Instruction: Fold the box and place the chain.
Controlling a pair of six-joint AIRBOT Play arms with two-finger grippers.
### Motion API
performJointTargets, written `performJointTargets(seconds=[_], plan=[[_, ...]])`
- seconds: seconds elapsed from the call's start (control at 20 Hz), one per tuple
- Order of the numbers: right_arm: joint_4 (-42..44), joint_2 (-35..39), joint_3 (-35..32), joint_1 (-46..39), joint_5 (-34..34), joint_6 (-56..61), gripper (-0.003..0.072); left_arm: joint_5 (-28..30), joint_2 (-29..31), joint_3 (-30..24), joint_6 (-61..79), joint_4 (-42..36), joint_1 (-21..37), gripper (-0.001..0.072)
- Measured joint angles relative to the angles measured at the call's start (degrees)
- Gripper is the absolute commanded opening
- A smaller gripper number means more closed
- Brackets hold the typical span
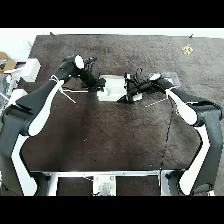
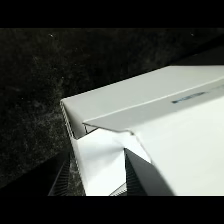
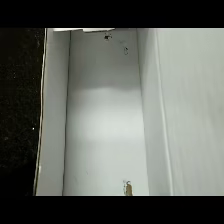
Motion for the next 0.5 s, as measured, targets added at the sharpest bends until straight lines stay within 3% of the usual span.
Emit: performJointTargets(seconds=[0.5], plan=[[0.0, 0.0, 0.0, 0.0, 0.0, 0.0, 0.0448, -5.0, -4.4, 7.3, -11.5, 16.5, -6.8, 0.0347]])
